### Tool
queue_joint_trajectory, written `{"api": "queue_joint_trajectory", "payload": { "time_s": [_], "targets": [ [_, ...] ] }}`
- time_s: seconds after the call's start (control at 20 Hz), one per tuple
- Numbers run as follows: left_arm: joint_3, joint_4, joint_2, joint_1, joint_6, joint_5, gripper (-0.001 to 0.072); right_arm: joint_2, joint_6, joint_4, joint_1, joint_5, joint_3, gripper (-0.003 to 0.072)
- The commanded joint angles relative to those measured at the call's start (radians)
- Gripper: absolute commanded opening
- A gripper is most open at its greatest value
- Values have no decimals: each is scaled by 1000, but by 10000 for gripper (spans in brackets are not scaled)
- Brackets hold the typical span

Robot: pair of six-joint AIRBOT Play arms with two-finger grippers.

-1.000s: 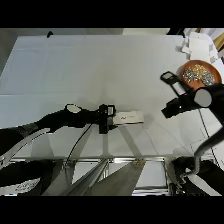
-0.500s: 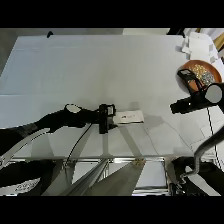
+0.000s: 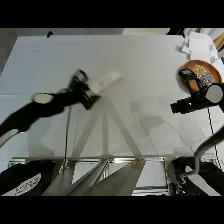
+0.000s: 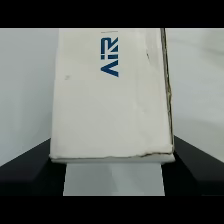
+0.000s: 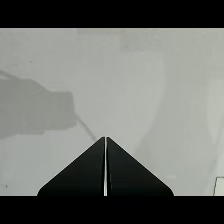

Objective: Fold the box and place the chain.

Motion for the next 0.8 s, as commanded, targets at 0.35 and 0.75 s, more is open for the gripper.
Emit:
{"api": "queue_joint_trajectory", "payload": {
  "time_s": [0.35,0.75],
  "targets": [
    [-34,779,48,634,-1007,-75,11,1,0,1,-1,0,1,13],
    [-36,841,3,651,-1023,-111,695,1,0,2,-1,0,1,13]
  ]
}}
